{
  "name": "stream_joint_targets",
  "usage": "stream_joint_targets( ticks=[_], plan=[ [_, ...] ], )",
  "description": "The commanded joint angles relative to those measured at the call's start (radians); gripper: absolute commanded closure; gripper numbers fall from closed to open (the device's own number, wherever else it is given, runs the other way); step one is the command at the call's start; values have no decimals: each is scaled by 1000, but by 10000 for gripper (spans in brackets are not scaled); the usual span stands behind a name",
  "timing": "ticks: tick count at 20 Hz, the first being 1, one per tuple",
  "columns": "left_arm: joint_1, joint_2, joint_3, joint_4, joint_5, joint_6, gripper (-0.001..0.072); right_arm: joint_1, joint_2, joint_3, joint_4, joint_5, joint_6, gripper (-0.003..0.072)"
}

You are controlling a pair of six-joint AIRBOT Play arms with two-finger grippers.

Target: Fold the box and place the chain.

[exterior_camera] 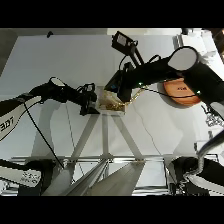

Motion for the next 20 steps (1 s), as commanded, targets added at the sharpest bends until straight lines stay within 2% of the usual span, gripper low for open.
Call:
stream_joint_targets(
  ticks=[1, 5, 6, 7, 8, 12, 15, 20],
  plan=[
    [0, 0, 0, 0, 0, 0, 271, 2, -51, -14, -196, -22, 133, 678],
    [0, 0, 0, 0, 0, 0, 271, 2, -101, -87, -233, -14, 159, 672],
    [0, 0, 0, 0, 0, 0, 271, 2, -100, -95, -234, -10, 158, 577],
    [0, 0, 0, 0, 0, 0, 271, 2, -95, -95, -233, -11, 146, 345],
    [0, 0, 0, 0, 0, 0, 271, -3, -87, -95, -232, -16, 108, 249],
    [0, 0, 0, 0, 0, 0, 271, -64, -32, -95, -230, -17, -62, 253],
    [0, 0, 0, 0, 0, 0, 271, -183, -14, -95, -230, -18, -182, 253],
    [0, 0, 0, 0, 0, 0, 271, -357, -49, -95, -237, -13, -636, 248]
  ],
)
